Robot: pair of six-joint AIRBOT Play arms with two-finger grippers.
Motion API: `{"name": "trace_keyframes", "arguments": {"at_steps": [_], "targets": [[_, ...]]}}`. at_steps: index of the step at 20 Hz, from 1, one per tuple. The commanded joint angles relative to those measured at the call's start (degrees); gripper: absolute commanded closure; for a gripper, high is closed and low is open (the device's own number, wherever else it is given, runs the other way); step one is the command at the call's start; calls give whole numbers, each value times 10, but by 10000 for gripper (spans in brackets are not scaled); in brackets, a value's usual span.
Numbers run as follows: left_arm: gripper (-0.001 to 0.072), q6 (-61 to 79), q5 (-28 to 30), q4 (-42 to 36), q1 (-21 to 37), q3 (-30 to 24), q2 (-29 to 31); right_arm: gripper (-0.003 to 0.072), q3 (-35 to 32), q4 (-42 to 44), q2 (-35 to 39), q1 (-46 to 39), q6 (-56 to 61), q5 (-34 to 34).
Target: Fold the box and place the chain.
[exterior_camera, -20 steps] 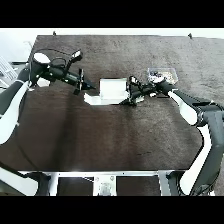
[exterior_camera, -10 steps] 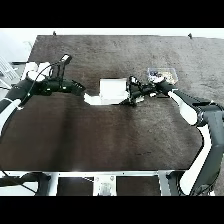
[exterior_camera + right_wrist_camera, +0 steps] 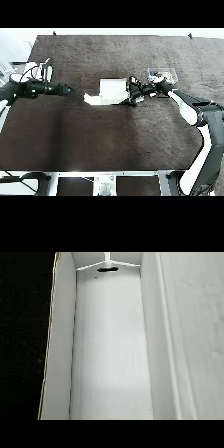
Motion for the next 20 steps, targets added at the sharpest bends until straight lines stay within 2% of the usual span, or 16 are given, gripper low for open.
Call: {"name": "trace_keyframes", "arguments": {"at_steps": [1, 3, 7, 15, 20], "targets": [[690, -35, -55, -28, 12, 0, -56, 96, 0, 0, 0, 0, 0, 0], [689, -31, -48, -59, 2, 0, -91, 96, 0, 0, 0, 0, 0, 0], [689, -37, 7, -56, -29, 0, -113, 96, 0, 0, 0, 0, 0, 0], [689, -81, -2, -73, -96, 66, -200, 97, 0, 0, 0, 0, 0, 0], [689, -62, -16, -93, -110, 80, -208, 96, 0, 0, 0, 0, 0, 0]]}}
